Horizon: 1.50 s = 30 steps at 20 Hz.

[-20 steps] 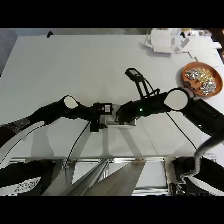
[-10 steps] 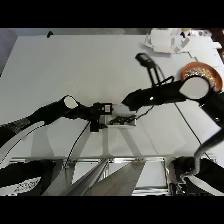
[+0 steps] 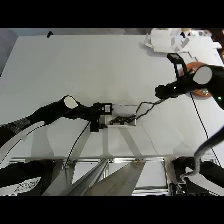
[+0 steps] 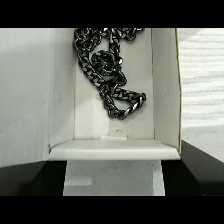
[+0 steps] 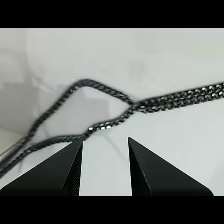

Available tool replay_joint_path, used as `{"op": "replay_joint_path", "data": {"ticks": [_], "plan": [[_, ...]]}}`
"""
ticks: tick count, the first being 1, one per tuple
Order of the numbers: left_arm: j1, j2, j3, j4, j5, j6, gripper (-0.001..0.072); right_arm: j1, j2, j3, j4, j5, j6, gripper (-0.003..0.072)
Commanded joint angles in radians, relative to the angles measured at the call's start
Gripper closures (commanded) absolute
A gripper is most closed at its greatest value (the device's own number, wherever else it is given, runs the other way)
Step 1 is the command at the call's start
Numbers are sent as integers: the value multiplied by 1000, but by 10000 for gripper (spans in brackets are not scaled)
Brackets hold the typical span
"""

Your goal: Fold the box and place the chain.

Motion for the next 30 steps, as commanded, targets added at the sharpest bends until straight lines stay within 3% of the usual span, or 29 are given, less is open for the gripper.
{"op": "replay_joint_path", "data": {"ticks": [1,8,13,15,18,19,27,29,30], "plan": [[0,0,0,0,0,0,499,-25,-129,-8,-37,-51,5,366],[0,0,0,0,0,0,499,-25,-257,-8,-30,-118,-128,372],[0,0,0,0,0,0,499,-16,-299,-8,-7,-123,-209,424],[0,0,0,0,0,0,499,-3,-307,-8,-5,-123,-228,480],[0,0,0,0,0,0,499,9,-321,-8,-10,-97,-228,671],[0,0,0,0,1,0,499,12,-319,-8,-14,-82,-228,678],[0,0,0,0,0,0,499,12,-195,-8,-38,-47,-220,677],[0,0,0,0,1,0,499,12,-196,-12,-38,-53,-229,552],[0,0,0,0,0,0,499,12,-196,-13,-38,-52,-240,553]]}}
